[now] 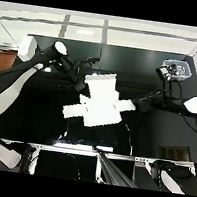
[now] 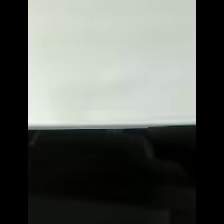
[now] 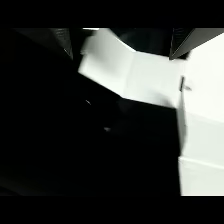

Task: Fold the box and place the chain.

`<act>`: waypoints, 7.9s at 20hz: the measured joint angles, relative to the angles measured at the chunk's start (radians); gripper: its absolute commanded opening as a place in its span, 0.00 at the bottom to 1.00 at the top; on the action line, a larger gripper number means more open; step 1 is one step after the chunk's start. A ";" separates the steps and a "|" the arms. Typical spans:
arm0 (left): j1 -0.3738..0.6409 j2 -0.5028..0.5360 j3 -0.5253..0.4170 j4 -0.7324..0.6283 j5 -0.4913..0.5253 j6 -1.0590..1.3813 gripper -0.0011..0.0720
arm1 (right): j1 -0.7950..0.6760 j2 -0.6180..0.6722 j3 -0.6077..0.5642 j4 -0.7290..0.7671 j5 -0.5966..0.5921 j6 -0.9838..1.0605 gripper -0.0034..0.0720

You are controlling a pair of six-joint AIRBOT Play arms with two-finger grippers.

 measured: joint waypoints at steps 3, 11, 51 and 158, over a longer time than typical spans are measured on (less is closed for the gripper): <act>-0.042 0.106 -0.130 -0.015 0.131 0.150 0.04 | -0.003 -0.001 0.045 -0.088 0.085 -0.107 0.97; -0.129 0.129 -0.236 0.111 0.471 0.437 0.04 | 0.132 -0.005 -0.052 -0.117 0.055 -0.507 0.97; -0.140 0.117 -0.238 0.139 0.501 0.480 0.04 | 0.157 -0.267 0.002 0.279 -0.115 -1.003 0.97; -0.066 0.258 -0.192 0.388 0.241 0.106 0.79 | 0.169 -0.445 -0.006 0.274 -0.073 -1.149 0.35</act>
